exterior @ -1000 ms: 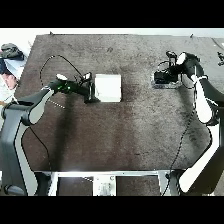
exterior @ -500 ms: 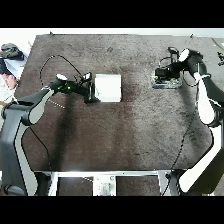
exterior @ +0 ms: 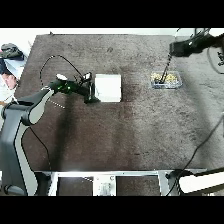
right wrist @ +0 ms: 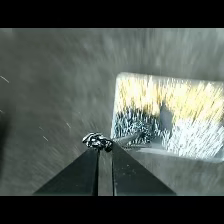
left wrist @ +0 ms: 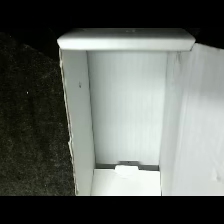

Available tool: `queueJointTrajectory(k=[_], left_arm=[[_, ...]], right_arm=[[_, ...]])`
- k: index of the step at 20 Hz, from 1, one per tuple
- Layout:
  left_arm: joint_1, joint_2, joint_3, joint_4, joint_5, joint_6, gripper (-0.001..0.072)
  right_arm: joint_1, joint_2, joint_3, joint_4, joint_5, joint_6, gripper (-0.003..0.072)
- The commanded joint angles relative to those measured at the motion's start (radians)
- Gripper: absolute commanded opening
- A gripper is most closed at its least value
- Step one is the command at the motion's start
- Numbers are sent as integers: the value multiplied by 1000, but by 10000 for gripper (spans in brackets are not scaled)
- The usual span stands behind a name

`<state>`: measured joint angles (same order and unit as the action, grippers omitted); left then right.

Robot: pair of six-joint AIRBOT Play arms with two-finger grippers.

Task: Fold the box and place the chain.

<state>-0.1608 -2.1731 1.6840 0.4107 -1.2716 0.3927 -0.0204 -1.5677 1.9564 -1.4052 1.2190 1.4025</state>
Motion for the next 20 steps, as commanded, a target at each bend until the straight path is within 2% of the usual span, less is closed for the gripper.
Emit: queueJointTrajectory(k=[1, 5, 9, 16, 20], left_arm=[[0, 0, 0, 0, 0, 0, 348], [0, 0, 0, 0, 0, 0, 349], [0, 0, 0, 0, 0, 0, 349], [0, 0, 0, 0, 0, 0, 349], [0, 0, 0, 0, 0, 0, 349]], right_arm=[[42, 170, 1, -16, -93, -37, 10], [113, 302, 1, -15, -278, -83, 10], [220, 358, 1, -15, -417, -122, 10], [386, 321, 0, -12, -494, -131, 10], [468, 273, -3, -11, -460, -131, 10]])
